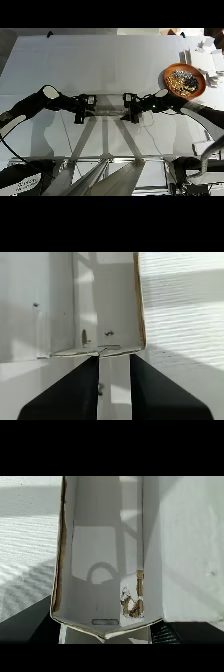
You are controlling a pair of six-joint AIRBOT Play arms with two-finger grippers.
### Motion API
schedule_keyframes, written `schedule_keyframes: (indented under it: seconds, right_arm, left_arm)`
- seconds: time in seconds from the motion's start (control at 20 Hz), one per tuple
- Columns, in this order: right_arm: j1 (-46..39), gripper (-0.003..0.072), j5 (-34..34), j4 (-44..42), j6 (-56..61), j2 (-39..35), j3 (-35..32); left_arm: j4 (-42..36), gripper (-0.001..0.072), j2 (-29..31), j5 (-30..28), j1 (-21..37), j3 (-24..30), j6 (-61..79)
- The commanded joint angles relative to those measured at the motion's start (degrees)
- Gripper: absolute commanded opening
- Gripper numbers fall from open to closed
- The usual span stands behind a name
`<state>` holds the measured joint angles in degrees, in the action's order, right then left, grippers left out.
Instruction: Fold the box and place the chain.
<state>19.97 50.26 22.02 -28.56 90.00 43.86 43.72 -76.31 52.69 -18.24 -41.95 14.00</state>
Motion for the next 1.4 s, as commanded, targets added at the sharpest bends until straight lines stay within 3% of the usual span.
schedule_keyframes:
  seconds: [0.0, 0.05, 0.15, 0.25, 0.45, 0.5, 0.6, 0.65, 1.05, 1.25, 1.35]
  right_arm:
    - [0.02, 0.0433, 0.09, 0.04, -0.02, 0.02, 0.07]
    - [0.02, 0.0433, 0.09, 0.04, -0.02, 0.02, 0.07]
    - [0.02, 0.0433, 0.09, 0.04, -0.02, 0.02, 0.07]
    - [0.02, 0.0433, 0.09, 0.04, -0.02, 0.02, 0.07]
    - [0.02, 0.0433, 0.09, 0.04, -0.02, 0.02, 0.07]
    - [0.02, 0.0433, 0.09, 0.04, -0.02, 0.02, 0.07]
    - [0.02, 0.0433, 0.09, 0.04, -0.02, 0.02, 0.07]
    - [0.02, 0.0433, 0.09, 0.04, -0.02, 0.02, 0.07]
    - [0.02, 0.0433, 0.07, 0.04, -0.02, 0.02, 0.07]
    - [0.02, 0.0433, 0.09, 0.04, -0.02, 0.02, 0.07]
    - [0.02, 0.0433, 0.09, 0.04, -0.02, 0.02, 0.07]
  left_arm:
    - [-0.85, 0.0198, -0.04, -2.01, -0.02, 0.04, 2.95]
    - [-0.85, 0.0192, -0.04, -2.01, -0.04, 0.04, 2.95]
    - [-0.85, 0.0079, -0.04, -2.45, -0.07, 0.04, 2.95]
    - [-0.92, 0.0011, -0.04, -2.56, -0.09, 0.04, 2.93]
    - [-7.17, 0.0014, -0.04, -2.34, -0.09, 0.04, 2.93]
    - [-8.81, 0.0044, -0.07, -2.34, -0.09, 0.04, 2.93]
    - [-9.81, 0.0207, -0.39, -2.40, -0.35, 0.04, 2.93]
    - [-9.73, 0.0254, -0.85, -2.32, -0.55, 0.04, 2.91]
    - [-9.81, 0.0295, -2.54, -2.73, -1.46, 0.04, 2.91]
    - [-9.81, 0.0612, -2.54, -3.23, -1.46, 0.04, 2.54]
    - [-9.81, 0.0623, -2.51, -3.19, -1.46, 0.04, 2.51]
